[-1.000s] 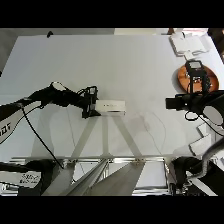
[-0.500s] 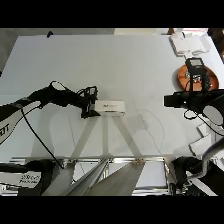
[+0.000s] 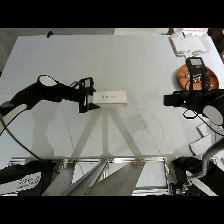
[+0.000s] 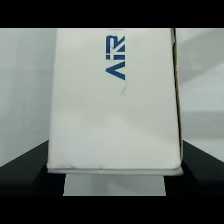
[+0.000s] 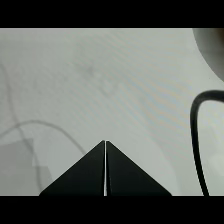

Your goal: Fold the box and place the chain.

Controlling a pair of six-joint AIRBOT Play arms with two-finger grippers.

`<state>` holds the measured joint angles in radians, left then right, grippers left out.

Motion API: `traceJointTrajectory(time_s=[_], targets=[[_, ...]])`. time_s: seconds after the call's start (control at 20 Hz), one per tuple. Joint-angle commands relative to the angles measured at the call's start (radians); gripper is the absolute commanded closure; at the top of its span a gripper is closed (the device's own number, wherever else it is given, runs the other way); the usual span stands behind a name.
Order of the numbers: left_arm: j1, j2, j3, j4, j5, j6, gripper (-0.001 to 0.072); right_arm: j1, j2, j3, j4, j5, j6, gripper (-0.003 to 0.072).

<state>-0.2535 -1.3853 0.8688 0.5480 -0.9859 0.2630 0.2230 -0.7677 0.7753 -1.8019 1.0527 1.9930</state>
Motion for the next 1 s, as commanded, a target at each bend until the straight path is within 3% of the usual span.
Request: traceJointTrajectory(time_s=[0.0,0.25,0.45,0.6,0.75,0.95], targets=[[0.002,0.133,0.001,0.004,0.104,-0.129,0.0704,-0.001,0.0,-0.001,0.005,0.0,0.0,0.0674],[0.006,0.372,0.001,0.068,0.397,-0.327,0.0701,-0.001,0.0,0.0,0.005,0.0,0.0,0.0674],[0.026,0.524,0.001,0.33,0.568,-0.712,0.0705,-0.001,0.0,-0.001,0.051,0.002,0.0,0.0674],[0.111,0.594,0.001,0.576,0.539,-1.011,0.0705,-0.001,0.0,0.0,0.109,0.002,0.0,0.0674],[0.247,0.617,0.001,0.846,0.446,-1.354,0.0705,-0.001,0.0,0.0,0.117,0.001,0.0,0.0675],[0.421,0.563,0.001,0.898,0.415,-1.463,0.07,-0.001,0.0,0.0,0.117,0.001,0.0,0.0675]])
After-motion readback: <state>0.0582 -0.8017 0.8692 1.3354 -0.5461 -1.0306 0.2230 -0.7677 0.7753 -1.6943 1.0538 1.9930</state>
